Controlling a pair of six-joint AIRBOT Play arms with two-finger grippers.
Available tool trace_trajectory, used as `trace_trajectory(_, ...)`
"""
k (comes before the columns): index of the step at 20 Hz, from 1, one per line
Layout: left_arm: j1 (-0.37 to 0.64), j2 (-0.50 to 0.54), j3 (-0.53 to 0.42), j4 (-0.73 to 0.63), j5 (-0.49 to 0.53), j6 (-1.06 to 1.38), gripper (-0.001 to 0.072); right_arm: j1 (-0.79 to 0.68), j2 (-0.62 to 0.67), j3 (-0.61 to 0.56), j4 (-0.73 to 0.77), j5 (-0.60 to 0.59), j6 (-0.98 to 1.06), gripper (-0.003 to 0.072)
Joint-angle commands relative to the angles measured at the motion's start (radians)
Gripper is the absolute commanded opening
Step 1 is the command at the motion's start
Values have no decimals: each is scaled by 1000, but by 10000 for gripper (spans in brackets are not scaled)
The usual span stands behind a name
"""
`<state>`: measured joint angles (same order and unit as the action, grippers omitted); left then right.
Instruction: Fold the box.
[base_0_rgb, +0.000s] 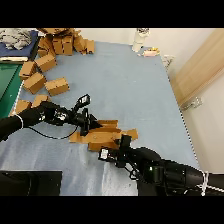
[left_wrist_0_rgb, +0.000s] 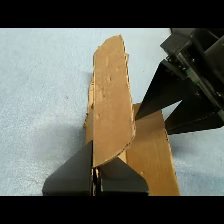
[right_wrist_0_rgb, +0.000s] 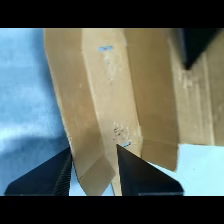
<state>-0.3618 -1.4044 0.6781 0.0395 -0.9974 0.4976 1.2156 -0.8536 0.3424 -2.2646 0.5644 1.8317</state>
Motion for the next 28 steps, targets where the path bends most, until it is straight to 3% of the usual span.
trace_trajectory(1,0,0,0,0,0,0,11,-7,1,28,-2,5,62,401)
trace_trajectory(8,0,0,0,0,0,0,12,-7,0,39,2,11,61,408)
trace_trajectory(9,0,0,0,0,0,0,11,-7,0,39,2,10,61,502)
trace_trajectory(10,0,0,0,0,0,0,12,-7,0,39,2,10,61,720)
trace_trajectory(20,0,0,0,0,0,0,11,-151,64,38,75,-51,47,720)
trace_trajectory(24,0,0,0,0,0,0,12,-264,113,29,320,-138,-272,720)
trace_trajectory(28,0,0,0,0,0,0,11,-413,112,29,761,-164,-756,720)
